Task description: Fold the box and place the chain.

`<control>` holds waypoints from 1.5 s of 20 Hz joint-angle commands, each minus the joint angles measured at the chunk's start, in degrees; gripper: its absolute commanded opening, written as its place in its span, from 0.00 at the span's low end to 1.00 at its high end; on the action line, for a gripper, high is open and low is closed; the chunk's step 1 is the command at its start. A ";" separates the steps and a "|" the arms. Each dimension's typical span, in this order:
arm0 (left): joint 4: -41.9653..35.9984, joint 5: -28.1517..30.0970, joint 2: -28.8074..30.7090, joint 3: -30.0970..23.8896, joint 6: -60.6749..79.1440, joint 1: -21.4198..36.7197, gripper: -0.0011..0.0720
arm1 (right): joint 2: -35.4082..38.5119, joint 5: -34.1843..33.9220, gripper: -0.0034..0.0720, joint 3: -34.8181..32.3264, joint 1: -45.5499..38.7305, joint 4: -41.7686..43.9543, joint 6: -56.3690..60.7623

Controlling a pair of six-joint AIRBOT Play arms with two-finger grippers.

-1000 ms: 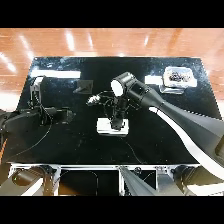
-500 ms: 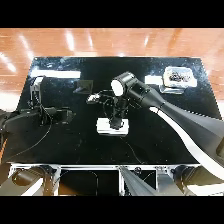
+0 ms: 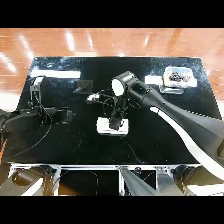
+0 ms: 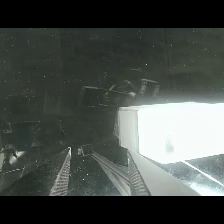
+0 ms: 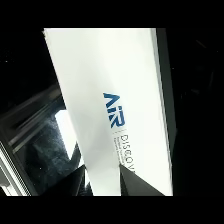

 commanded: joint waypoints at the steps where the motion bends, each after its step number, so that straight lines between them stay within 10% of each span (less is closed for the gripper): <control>1: 0.00 0.02 -0.04 0.00 0.02 -0.04 0.65 | -0.11 0.04 0.37 -0.02 0.04 1.07 0.00; 26: -0.20 0.02 -0.04 0.00 0.02 -0.02 0.65 | 1.44 -1.22 0.37 0.00 -3.45 10.19 9.49; 28: -0.22 0.09 -0.04 0.00 0.02 -0.04 0.65 | 2.82 -1.79 0.09 0.00 -5.14 14.56 12.44; 30: -0.20 0.13 -0.04 0.00 0.04 -0.02 0.65 | 4.31 -3.91 0.09 -0.15 -7.13 18.38 18.29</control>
